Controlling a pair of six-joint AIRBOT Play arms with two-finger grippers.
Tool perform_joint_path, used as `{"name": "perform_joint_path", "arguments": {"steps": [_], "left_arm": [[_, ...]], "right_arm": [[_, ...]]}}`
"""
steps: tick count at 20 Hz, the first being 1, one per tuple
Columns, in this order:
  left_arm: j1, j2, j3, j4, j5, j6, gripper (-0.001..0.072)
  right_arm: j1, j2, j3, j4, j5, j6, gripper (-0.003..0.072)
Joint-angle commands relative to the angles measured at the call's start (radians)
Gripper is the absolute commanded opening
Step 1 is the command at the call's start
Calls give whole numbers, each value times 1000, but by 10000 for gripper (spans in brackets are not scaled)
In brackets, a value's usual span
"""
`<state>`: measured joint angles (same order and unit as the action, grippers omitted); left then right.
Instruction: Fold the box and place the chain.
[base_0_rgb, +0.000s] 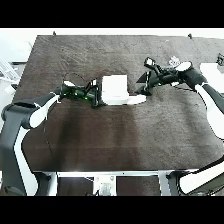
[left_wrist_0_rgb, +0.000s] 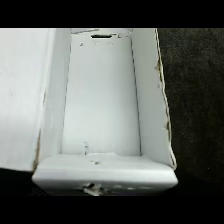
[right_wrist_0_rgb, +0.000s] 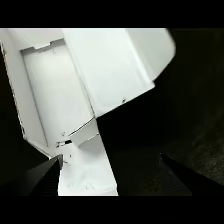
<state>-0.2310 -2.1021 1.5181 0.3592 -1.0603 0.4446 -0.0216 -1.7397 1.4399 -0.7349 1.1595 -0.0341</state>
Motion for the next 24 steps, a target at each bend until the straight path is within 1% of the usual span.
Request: {"name": "perform_joint_path", "arguments": {"steps": [1, 6, 7, 8, 9, 10, 14, 15, 16, 17, 19, 20, 21, 24], "left_arm": [[-1, 1, 0, 0, 1, 1, 302], [0, 1, 0, 0, 1, 1, 302], [0, 1, 0, 0, 2, 1, 302], [0, 1, 0, 0, 2, 1, 302], [0, 1, 0, 0, 2, 1, 303], [0, 1, 0, 0, 1, 1, 302], [0, 1, 0, 0, 1, 1, 302], [0, 1, 0, 0, 1, 1, 302], [0, 1, 0, 0, 1, 0, 302], [0, 1, 0, 0, 1, 0, 303], [0, 1, 0, 0, 1, 1, 302], [0, 1, 0, 0, 1, 1, 302], [0, 1, 0, 0, 1, 0, 302], [0, 1, 0, 0, 1, 0, 302]], "right_arm": [[-11, 5, -76, -10, 3, -156, 690], [5, -20, -79, -6, 1, -188, 686], [15, -24, -79, -8, 1, -188, 668], [26, -26, -80, -7, 0, -198, 607], [35, -28, -80, -7, 0, -220, 455], [46, -31, -79, -6, -5, -244, 274], [84, -51, -80, -8, -25, -241, 281], [87, -52, -79, -10, -25, -237, 317], [88, -52, -79, -10, -26, -237, 391], [87, -52, -79, -10, -26, -237, 425], [88, -52, -79, -7, -52, -240, 383], [92, -52, -79, -6, -70, -240, 312], [96, -52, -79, -6, -88, -240, 291], [113, -53, -79, 3, -105, -240, 288]]}}
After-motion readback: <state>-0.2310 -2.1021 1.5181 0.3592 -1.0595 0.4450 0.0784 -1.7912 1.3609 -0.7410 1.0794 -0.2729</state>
